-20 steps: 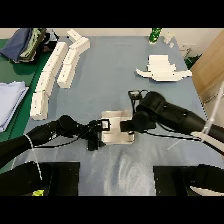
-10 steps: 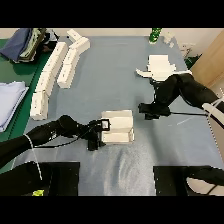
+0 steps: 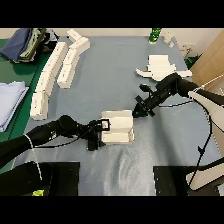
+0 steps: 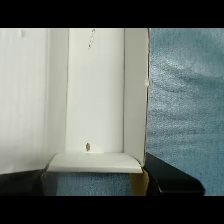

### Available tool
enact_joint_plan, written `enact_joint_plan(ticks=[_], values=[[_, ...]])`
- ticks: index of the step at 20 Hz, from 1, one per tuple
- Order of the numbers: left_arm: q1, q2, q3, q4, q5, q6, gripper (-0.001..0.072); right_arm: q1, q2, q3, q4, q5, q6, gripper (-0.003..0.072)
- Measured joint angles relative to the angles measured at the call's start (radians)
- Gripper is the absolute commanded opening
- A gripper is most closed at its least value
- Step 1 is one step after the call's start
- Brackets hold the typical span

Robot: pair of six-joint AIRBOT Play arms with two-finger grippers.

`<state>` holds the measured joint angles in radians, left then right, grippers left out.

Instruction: Fold the box.

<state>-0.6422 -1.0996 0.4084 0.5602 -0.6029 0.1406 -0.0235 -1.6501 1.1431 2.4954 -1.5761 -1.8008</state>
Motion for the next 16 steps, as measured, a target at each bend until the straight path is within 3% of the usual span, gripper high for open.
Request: enact_joint_plan(ticks=[4, 8, 16], values=[[0.000, 0.000, 0.000, 0.000, 0.000, 0.000, 0.0448, 0.095, 0.019, 0.021, -0.060, -0.064, -0.104, 0.0004], [0.000, 0.000, 0.000, 0.000, 0.000, 0.000, 0.0448, 0.198, 0.124, 0.005, -0.185, 0.010, -0.184, 0.0004], [0.000, 0.000, 0.000, 0.000, 0.000, 0.000, 0.0447, 0.483, 0.447, -0.237, -0.341, 0.534, -0.359, 0.0004]])
